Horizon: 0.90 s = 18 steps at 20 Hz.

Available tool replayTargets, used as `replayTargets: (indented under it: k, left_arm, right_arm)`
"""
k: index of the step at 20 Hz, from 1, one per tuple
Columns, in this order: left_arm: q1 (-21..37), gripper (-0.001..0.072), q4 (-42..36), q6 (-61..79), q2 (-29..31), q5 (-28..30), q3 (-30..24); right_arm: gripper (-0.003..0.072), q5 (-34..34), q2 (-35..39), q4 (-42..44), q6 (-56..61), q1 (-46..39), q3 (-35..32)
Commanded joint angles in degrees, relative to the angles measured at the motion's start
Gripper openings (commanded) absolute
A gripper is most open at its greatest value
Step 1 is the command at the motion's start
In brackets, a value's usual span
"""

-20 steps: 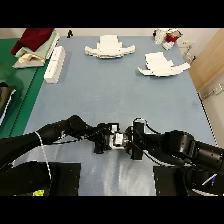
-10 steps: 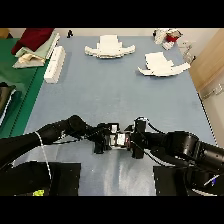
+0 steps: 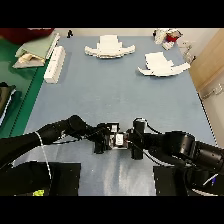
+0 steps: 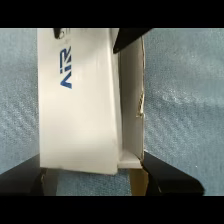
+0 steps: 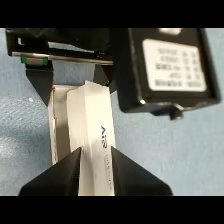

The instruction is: Fold the box.

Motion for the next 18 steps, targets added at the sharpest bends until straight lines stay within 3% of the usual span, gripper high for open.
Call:
replayTargets:
  k: [1, 5, 6, 7, 13, 15, 18]
  left_arm:
    - [0.0, 0.0397, 0.1, 0.1, 0.0, 0.0, 0.0]
    - [0.0, 0.0398, 0.1, 0.1, 0.0, 0.0, 0.0]
    - [0.0, 0.0397, 0.1, 0.1, 0.0, 0.0, 0.0]
    - [0.0, 0.0397, 0.1, 0.1, 0.0, 0.0, 0.0]
    - [0.0, 0.0397, 0.1, 0.1, 0.0, 0.0, 0.0]
    - [0.0, 0.0397, 0.1, 0.1, 0.0, 0.0, 0.0]
    - [0.0, 0.0397, 0.1, 0.1, 0.0, 0.0, 0.0]
  right_arm:
    - [0.0219, 0.2, -0.7, 2.6, 0.0, 0.0, 0.0]
    - [0.0244, -0.4, -0.7, 4.4, 0.0, 0.0, 0.0]
    - [0.0345, -0.4, -0.7, 4.8, 0.0, 0.0, 0.0]
    - [0.0393, -0.4, -0.7, 4.9, 0.0, 0.0, 0.0]
    - [0.0395, -0.4, -0.7, 5.7, 0.0, 0.0, 0.0]
    - [0.0469, -0.4, -0.6, 5.7, 0.0, 0.0, 0.0]
    - [0.0469, -0.3, -0.1, 6.0, 0.0, 0.0, 0.1]
